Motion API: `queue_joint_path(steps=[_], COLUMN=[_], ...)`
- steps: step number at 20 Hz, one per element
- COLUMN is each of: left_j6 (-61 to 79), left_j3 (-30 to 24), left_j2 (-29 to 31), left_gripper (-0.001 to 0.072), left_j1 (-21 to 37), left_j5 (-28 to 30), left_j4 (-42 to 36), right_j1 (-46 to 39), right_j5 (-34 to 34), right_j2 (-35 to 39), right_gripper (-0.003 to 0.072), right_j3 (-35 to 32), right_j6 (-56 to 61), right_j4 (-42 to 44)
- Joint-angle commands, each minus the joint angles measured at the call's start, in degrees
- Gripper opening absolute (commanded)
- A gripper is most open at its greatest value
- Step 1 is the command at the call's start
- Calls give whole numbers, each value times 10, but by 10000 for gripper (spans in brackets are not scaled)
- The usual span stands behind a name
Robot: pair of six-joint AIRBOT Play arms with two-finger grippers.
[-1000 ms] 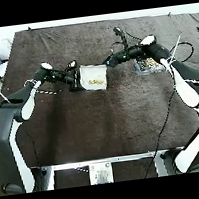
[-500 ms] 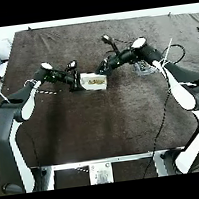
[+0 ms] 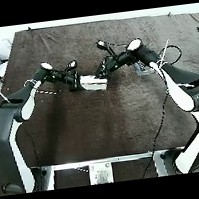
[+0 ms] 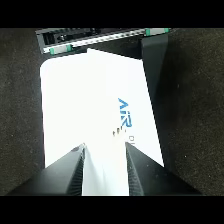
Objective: Fold the box and place the chain.
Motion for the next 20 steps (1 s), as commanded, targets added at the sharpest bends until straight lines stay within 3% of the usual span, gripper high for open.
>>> queue_joint_path(steps=[1, 3, 5, 20], left_j6=[0, 0, 0, 0], left_j3=[0, 0, 0, 0], left_j2=[0, 0, 0, 0], left_gripper=[274, 274, 274, 274], left_j1=[0, 0, 0, 0], left_j5=[0, 0, 0, 0], left_j4=[0, 0, 0, 0], right_j1=[2, 11, 24, 43], right_j5=[7, 7, 5, -86], right_j2=[0, 0, 0, 0], right_gripper=[320, 406, 372, 372], right_j3=[0, 0, 0, 0], right_j6=[-6, -6, -6, -14], right_j4=[-10, -36, -57, -112])
